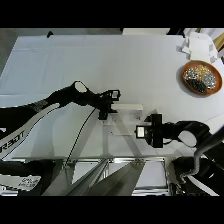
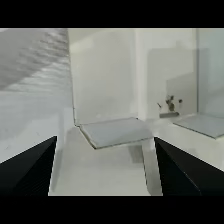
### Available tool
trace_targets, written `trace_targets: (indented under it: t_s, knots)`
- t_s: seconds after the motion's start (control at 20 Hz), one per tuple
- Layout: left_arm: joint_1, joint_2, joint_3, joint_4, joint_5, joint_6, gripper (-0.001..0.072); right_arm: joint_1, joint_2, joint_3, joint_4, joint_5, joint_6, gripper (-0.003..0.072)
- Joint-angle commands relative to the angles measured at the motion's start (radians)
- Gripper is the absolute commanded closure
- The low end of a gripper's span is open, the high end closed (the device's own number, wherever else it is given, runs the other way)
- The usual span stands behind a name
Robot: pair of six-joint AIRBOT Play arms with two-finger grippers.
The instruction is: Fold the box and place the chain.
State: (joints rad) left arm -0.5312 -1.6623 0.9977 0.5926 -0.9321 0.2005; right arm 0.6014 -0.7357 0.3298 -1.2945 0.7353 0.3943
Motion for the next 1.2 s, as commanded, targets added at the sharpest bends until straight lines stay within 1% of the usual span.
trace_targets:
  t_s: [0.0, 0.15, 0.25, 0.35, 0.55, 0.85, 0.95, 1.15]
  knots:
    - [0.000, -0.001, 0.000, 0.000, 0.000, 0.000, 0.0698, 0.067, 0.002, -0.037, -0.033, -0.097, 0.003, -0.0004]
    - [0.000, 0.000, 0.000, 0.000, 0.000, 0.000, 0.0698, 0.072, -0.015, -0.038, -0.033, -0.155, 0.054, -0.0004]
    - [0.000, 0.000, 0.000, 0.000, 0.000, 0.000, 0.0698, 0.072, -0.037, -0.039, -0.033, -0.176, 0.053, -0.0004]
    - [0.000, 0.000, 0.000, 0.000, 0.000, 0.000, 0.0698, 0.072, -0.063, -0.043, -0.033, -0.226, 0.054, -0.0004]
    - [0.000, 0.000, 0.000, 0.000, 0.000, 0.001, 0.0698, 0.072, -0.117, -0.043, -0.034, -0.266, 0.053, -0.0004]
    - [0.000, 0.000, 0.000, 0.000, 0.000, 0.000, 0.0698, 0.071, -0.089, -0.042, -0.042, -0.386, 0.050, -0.0004]
    - [0.000, 0.000, 0.000, 0.000, 0.000, 0.000, 0.0698, 0.071, -0.078, -0.042, -0.044, -0.386, 0.050, -0.0003]
    - [0.000, 0.000, 0.000, 0.000, 0.000, 0.001, 0.0698, 0.066, -0.078, -0.039, -0.022, -0.335, 0.049, -0.0003]
